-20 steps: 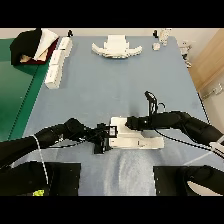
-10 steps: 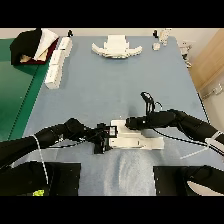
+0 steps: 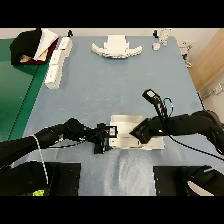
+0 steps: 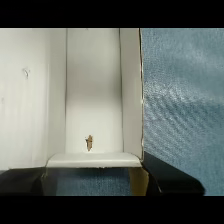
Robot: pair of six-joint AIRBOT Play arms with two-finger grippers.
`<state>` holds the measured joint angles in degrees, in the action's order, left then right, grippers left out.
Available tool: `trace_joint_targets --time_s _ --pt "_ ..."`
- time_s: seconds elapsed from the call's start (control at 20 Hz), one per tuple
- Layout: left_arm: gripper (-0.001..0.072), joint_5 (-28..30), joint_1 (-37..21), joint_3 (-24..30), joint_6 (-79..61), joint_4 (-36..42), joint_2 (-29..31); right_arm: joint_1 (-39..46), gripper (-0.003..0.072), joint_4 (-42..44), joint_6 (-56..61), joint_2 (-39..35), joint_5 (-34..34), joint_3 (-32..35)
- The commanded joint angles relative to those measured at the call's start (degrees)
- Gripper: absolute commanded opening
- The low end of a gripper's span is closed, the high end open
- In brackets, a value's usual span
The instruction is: Fold the box.
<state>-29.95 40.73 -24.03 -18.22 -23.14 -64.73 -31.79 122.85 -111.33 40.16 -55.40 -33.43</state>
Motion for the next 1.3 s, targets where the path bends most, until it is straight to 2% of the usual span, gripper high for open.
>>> trace_joint_targets --time_s 0.0,0.1,0.15,0.25,0.55,0.8,0.85,0.9,0.95,1.0,1.05,1.1,1.25 --pt "0.0463 0.0 0.0 0.0 0.0 0.0 0.0 -0.1 0.0538 -9.1 -5.0 -6.0 -12.8 1.4" --pt "0.0463 0.0 0.0 0.0 0.0 0.0 0.0 -0.1 0.0543 -13.4 -8.6 -6.3 -14.1 3.5" --pt "0.0463 0.0 0.0 0.0 0.0 0.0 0.0 -0.1 0.0585 -15.2 -12.1 -6.2 -13.9 4.5" --pt "0.0463 0.0 0.0 0.0 0.1 0.0 0.0 -0.1 0.0593 -16.2 -19.4 -6.2 -12.3 6.1" --pt "0.0463 0.0 0.0 0.0 0.0 0.0 0.0 -0.1 0.0601 -18.0 -33.5 -6.1 -0.7 11.0" --pt "0.0463 0.0 0.0 0.0 0.0 0.0 0.0 -0.1 0.0584 -16.7 -38.1 -2.4 4.4 12.6" --pt "0.0463 0.0 0.0 0.0 0.0 0.0 0.0 -0.1 0.0557 -16.2 -39.4 -1.5 5.5 12.6" --pt "0.0463 0.0 0.0 0.0 0.0 0.0 0.0 -0.1 0.0497 -15.2 -40.6 -0.7 6.3 12.6" --pt "0.0463 0.0 0.0 0.0 0.0 0.0 0.0 -0.1 0.0497 -14.0 -41.9 0.1 7.1 12.6" --pt "0.0463 0.0 0.0 0.0 0.0 0.0 0.0 -0.1 0.0448 -13.0 -43.2 0.7 7.4 12.6" --pt "0.0463 0.0 0.0 0.0 0.0 0.0 0.0 -0.1 0.0352 -12.3 -44.0 1.2 7.5 12.5" --pt "0.0463 0.0 0.0 0.0 0.0 0.0 0.0 -0.1 0.0333 -11.8 -44.4 1.7 7.8 12.5" --pt "0.0463 0.0 0.0 0.0 0.0 0.0 0.0 -0.1 0.0150 -9.7 -45.3 1.8 7.9 12.5"
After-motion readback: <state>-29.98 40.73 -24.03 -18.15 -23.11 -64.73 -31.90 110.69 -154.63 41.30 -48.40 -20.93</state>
